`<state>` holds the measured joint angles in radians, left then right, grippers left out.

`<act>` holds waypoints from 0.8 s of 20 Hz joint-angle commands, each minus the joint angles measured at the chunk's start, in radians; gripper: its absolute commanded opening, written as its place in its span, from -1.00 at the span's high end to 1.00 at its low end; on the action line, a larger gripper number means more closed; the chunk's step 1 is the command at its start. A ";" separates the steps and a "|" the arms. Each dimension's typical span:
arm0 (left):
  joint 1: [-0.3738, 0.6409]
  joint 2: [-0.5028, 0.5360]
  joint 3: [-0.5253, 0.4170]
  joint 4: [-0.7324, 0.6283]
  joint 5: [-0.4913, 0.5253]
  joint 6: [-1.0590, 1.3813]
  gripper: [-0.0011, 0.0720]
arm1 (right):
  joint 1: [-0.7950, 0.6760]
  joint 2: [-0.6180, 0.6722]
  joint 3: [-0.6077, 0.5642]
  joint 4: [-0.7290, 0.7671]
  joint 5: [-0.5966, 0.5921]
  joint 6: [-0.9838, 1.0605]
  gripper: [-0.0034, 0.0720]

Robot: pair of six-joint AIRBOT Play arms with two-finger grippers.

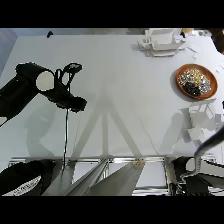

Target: Fold the box and place the chain.

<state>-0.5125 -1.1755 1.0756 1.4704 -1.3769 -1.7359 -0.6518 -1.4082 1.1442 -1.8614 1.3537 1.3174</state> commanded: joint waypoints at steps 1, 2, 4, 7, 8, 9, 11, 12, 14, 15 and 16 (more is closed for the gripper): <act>0.001 0.001 0.000 0.000 0.000 0.000 0.01 | 0.000 -0.015 -0.050 -0.061 0.022 -0.022 -0.18; 0.001 0.001 0.000 0.000 0.000 0.000 0.01 | -0.001 -0.016 -0.069 -0.098 0.017 -0.021 -0.18; 0.001 0.001 0.000 0.000 0.000 0.000 0.01 | -0.001 -0.018 -0.079 -0.200 0.005 0.031 -0.18; 0.001 0.001 0.000 0.000 0.000 0.000 0.01 | -0.001 -0.018 -0.079 -0.233 -0.035 0.077 -0.17; 0.001 0.001 0.000 0.000 0.000 0.000 0.01 | 0.000 -0.019 -0.079 -0.231 -0.049 0.077 -0.15; 0.001 0.001 0.000 0.000 0.000 0.000 0.01 | -0.001 -0.023 -0.079 -0.233 -0.057 0.077 -0.07; 0.001 0.001 0.000 0.000 0.000 0.000 0.01 | -0.001 -0.042 -0.079 -0.248 -0.051 0.080 0.02; 0.001 0.001 0.000 0.000 0.000 0.000 0.01 | -0.001 -0.056 -0.079 -0.250 -0.042 0.097 0.02; 0.001 0.001 0.000 0.000 0.000 0.000 0.01 | -0.001 -0.089 -0.079 -0.253 -0.021 0.103 0.16; 0.001 0.001 0.000 0.000 0.000 0.000 0.01 | 0.000 -0.099 -0.079 -0.252 -0.020 0.109 0.29; 0.001 0.001 0.000 0.000 0.000 0.000 0.01 | -0.001 -0.108 -0.079 -0.252 -0.016 0.111 0.51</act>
<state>-0.5125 -1.1755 1.0756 1.4708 -1.3769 -1.7359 -0.6521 -1.4876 1.0660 -2.1052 1.3231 1.4113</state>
